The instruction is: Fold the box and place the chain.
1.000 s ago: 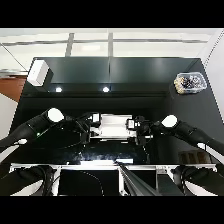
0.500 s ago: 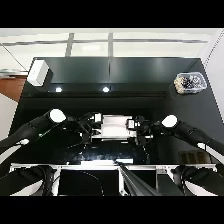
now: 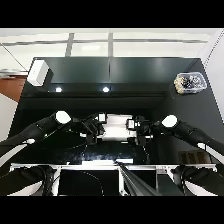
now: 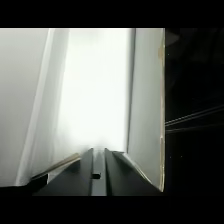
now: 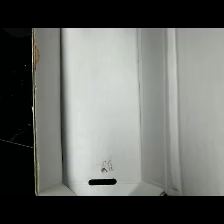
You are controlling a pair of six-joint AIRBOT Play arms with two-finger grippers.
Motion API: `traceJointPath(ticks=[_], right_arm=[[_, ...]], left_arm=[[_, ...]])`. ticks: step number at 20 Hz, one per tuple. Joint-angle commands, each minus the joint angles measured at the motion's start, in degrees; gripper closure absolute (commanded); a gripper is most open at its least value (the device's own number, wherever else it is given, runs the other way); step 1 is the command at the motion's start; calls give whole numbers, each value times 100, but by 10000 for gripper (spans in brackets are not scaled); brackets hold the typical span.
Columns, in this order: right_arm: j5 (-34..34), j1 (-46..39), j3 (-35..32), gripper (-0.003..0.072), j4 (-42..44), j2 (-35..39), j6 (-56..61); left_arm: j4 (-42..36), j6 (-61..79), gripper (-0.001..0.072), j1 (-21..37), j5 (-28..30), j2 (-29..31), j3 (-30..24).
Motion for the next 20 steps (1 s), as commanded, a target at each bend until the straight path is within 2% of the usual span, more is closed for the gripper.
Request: traceJointPath(ticks=[1, 3, 5, 6, 7, 8, 9, 10, 11, 12, 13, 14, 17, 19, 20], right_arm=[[0, -2, -2, 144, 2, -2, 4], [0, -2, -2, 144, 2, -2, 4], [0, -2, -2, 144, 2, -2, 4], [0, -2, -2, 145, 2, -2, 4], [0, -2, -2, 144, 2, -2, 4], [0, -2, -2, 144, 2, -2, 4], [0, -2, -2, 145, 2, -2, 4], [0, -2, -2, 145, 2, -2, 4], [0, -2, -2, 144, 2, -2, 4], [0, -2, -2, 145, 2, -2, 4], [0, -2, -2, 144, 2, -2, 4], [0, -2, -2, 145, 2, -2, 4], [0, -2, -2, 145, 2, -2, 4], [0, -2, -2, 144, 2, -2, 7], [0, -2, -2, 145, 2, -2, 7]], left_arm=[[-20, 2, 552, -13, 17, -11, -2], [-22, 2, 509, -13, 4, -11, -2], [-20, 2, 406, -13, -2, -11, -2], [-20, 2, 407, -13, -9, -11, -2], [-20, 0, 430, -13, -13, -11, -2], [-17, 4, 576, -13, -24, -11, -2], [-20, 2, 584, -13, -37, -9, -2], [-22, 2, 455, -13, -37, -9, -2], [-17, 0, 404, -11, -44, -9, -2], [-17, 0, 469, -11, -57, -7, 0], [46, 2, 645, -4, -96, 17, 13], [195, -46, 680, 26, -131, 85, 39], [697, -1001, 682, 437, -205, 654, 55], [1060, -2070, 681, 1043, -319, 1121, 55], [1095, -3067, 681, 1480, -319, 1305, 55]])
